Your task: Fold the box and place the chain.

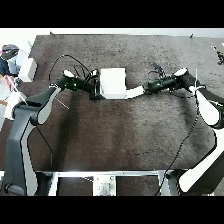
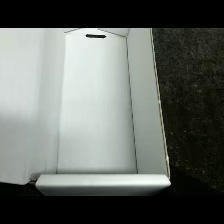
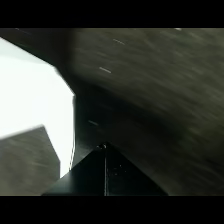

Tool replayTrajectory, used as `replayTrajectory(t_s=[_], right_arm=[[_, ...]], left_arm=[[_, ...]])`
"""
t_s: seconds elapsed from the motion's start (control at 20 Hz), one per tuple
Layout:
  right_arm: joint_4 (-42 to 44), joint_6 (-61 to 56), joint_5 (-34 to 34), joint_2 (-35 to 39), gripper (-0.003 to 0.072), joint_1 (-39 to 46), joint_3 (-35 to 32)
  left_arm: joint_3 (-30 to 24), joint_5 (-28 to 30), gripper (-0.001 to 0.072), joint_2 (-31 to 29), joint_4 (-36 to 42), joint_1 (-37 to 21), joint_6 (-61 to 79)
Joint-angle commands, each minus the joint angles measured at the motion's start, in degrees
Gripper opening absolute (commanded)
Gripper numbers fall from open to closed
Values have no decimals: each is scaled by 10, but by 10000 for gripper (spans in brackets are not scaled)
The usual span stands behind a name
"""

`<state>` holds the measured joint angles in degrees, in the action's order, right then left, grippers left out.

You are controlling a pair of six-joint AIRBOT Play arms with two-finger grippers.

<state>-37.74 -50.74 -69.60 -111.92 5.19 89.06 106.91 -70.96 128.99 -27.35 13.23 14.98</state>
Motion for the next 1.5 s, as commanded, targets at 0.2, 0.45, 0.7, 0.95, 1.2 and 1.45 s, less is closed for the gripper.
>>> replayTrajectory(t_s=[0.2, 0.45, 0.7, 0.95, 1.2, 1.45], right_arm=[[97, 32, -3, 19, 355, -37, 1], [94, 29, 9, 20, 459, -57, 1], [-36, -49, 38, 20, 481, -99, 36], [-162, -143, 45, 19, 481, -143, 92], [-297, -236, 51, 14, 481, -197, 112], [-382, -313, 38, -6, 480, -227, 132]], left_arm=[[0, 0, 467, 0, 0, -1, 0], [0, 0, 467, 0, 0, -1, 0], [0, 0, 467, 0, 0, -1, 0], [0, 0, 467, 0, 0, -1, 0], [0, 0, 467, 0, 0, -1, 0], [0, 0, 467, 0, 0, -1, 0]])
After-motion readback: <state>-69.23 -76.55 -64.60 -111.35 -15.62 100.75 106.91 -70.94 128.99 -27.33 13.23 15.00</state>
